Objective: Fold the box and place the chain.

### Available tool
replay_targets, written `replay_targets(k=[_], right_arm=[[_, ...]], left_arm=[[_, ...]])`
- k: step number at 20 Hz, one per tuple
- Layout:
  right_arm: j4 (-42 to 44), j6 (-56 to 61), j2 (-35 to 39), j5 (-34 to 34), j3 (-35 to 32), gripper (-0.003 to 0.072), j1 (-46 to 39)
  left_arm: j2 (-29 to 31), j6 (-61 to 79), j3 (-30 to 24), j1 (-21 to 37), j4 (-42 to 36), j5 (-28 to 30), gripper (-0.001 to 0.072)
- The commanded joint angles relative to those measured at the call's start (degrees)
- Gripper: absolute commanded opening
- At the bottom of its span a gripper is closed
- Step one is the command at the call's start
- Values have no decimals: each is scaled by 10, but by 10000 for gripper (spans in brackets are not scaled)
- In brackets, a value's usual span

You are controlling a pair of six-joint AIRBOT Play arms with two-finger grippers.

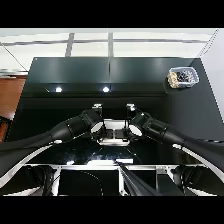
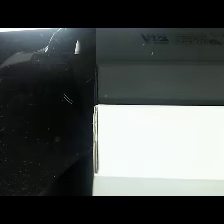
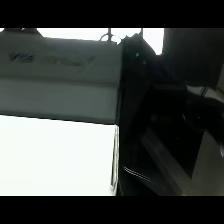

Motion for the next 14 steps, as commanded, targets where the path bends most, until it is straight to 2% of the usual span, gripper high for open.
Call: replay_targets(k=[1, 2, 3, 4, 8, 9, 10, 11, 14], right_arm=[[1, 0, 0, 3, 1, 194, 0], [2, 0, 0, 3, 1, 191, 0], [2, 0, 0, 3, 1, 81, 0], [2, 0, 0, 2, 1, 19, 0], [2, 1, 0, -2, 1, 27, 0], [3, 4, 0, -1, 2, 226, -1], [4, 5, 0, 7, 7, 463, -1], [-2, 5, 2, 18, 14, 487, -1], [-36, 0, 21, 50, 27, 486, -1]], left_arm=[[0, -1, 0, 0, 0, 1, 27], [0, -1, 0, 0, 0, 1, 27], [0, -1, 0, 0, 0, 1, 27], [0, -1, 0, 0, 0, 1, 27], [0, -1, 0, 0, 0, 1, 27], [0, -1, 0, 0, 0, 1, 27], [0, -1, 0, 0, 0, 1, 27], [0, -1, 0, 0, 0, 1, 27], [0, -1, 0, 0, 0, 1, 27]])
